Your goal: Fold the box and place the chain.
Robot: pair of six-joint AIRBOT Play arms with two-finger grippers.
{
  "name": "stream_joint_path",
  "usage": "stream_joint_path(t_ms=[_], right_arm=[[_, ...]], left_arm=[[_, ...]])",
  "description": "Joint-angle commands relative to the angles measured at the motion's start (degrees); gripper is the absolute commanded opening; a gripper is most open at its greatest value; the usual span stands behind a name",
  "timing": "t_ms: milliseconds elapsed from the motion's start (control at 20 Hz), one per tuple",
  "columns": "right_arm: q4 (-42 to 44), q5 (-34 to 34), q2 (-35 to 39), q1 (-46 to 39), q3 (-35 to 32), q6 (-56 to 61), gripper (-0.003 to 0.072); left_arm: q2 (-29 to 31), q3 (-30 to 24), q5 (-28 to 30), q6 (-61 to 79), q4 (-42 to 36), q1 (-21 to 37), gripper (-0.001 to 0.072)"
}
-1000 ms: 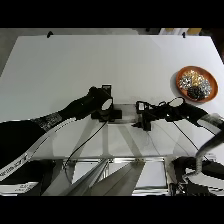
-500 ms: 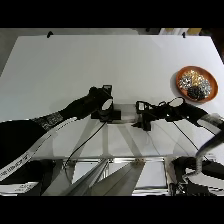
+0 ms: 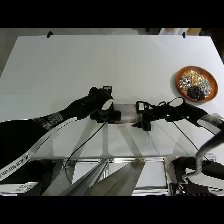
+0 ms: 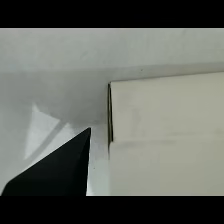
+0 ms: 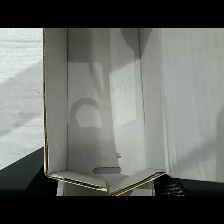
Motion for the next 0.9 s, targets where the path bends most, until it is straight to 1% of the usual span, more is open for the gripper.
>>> stream_joint_path(t_ms=[0, 50, 100, 150, 300, 350, 500, 550, 700, 750, 800, 850], right_arm=[[0.0, 0.1, 0.0, 0.0, 0.0, 0.0, 0.0399], [0.0, 0.1, 0.0, 0.0, 0.0, 0.0, 0.0399], [0.0, 0.1, 0.0, 0.0, 0.0, 0.0, 0.0399], [0.0, 0.1, 0.0, 0.0, 0.0, 0.0, 0.0399], [0.0, 0.1, 0.0, 0.0, 0.0, 0.0, 0.0399], [0.0, 0.1, 0.0, 0.0, 0.0, 0.0, 0.0399], [0.0, 0.1, 0.0, 0.0, 0.0, 0.0, 0.0399], [0.0, 0.1, 0.0, 0.0, 0.0, 0.0, 0.0399], [0.0, 0.1, 0.0, 0.0, 0.0, 0.0, 0.0399], [0.0, 0.1, 0.0, 0.0, 0.0, 0.0, 0.0399], [0.0, 0.1, 0.0, 0.0, 0.0, 0.0, 0.0399], [0.0, 0.1, 0.0, 0.0, 0.0, 0.0, 0.0399]], left_arm=[[0.0, 0.2, -1.0, -0.3, -0.8, 0.1, 0.0312], [0.0, 0.2, -1.6, -0.3, -1.1, 0.1, 0.0311], [0.0, 0.2, -2.1, -0.3, -1.3, 0.2, 0.0288], [0.0, 0.2, -2.2, -0.3, -1.4, 0.2, 0.0204], [-0.1, 0.2, -1.9, -0.3, -1.4, 0.2, 0.0190], [-0.1, 0.2, -1.8, -0.6, -1.4, 0.2, 0.0158], [-0.1, 0.2, -0.9, -0.8, -1.4, 0.1, 0.0017], [-0.1, 0.2, -0.6, -0.9, -1.4, 0.1, 0.0008], [-0.1, 0.2, -0.3, -1.2, -1.4, 0.1, 0.0006], [-0.1, 0.2, 0.0, -1.1, -1.4, 0.1, 0.0020], [0.0, 0.2, 0.0, -1.1, -1.5, 0.1, 0.0063], [0.0, 0.2, -0.1, -1.1, -1.5, 0.2, 0.0157]])
